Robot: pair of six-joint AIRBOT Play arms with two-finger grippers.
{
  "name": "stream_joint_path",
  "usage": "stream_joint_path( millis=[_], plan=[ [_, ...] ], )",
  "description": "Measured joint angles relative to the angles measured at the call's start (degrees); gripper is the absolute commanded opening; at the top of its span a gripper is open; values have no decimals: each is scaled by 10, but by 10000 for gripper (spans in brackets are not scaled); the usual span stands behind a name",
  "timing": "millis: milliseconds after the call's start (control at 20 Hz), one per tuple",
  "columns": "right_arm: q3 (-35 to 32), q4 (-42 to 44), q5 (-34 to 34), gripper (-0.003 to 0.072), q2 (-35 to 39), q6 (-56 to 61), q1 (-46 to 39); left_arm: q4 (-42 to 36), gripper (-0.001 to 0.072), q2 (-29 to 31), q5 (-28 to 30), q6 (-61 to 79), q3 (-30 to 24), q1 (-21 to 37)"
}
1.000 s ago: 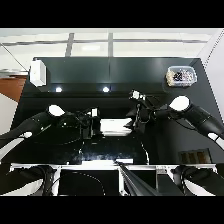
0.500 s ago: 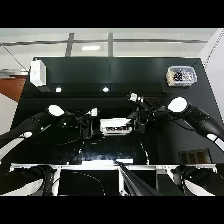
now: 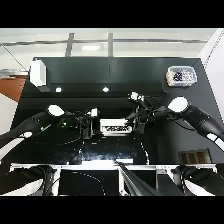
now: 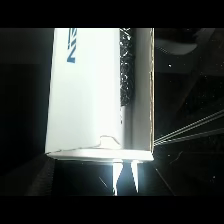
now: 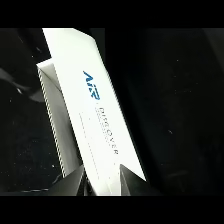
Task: Fold the box and place the chain.
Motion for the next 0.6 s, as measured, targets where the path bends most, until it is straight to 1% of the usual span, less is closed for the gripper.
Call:
stream_joint_path(
  millis=[300,600],
  plan=[
    [0,-1,16,242,0,9,0,0,398,0,-1,0,0,0],
    [0,-23,17,244,0,35,5,0,398,0,-1,0,0,0]
  ],
)
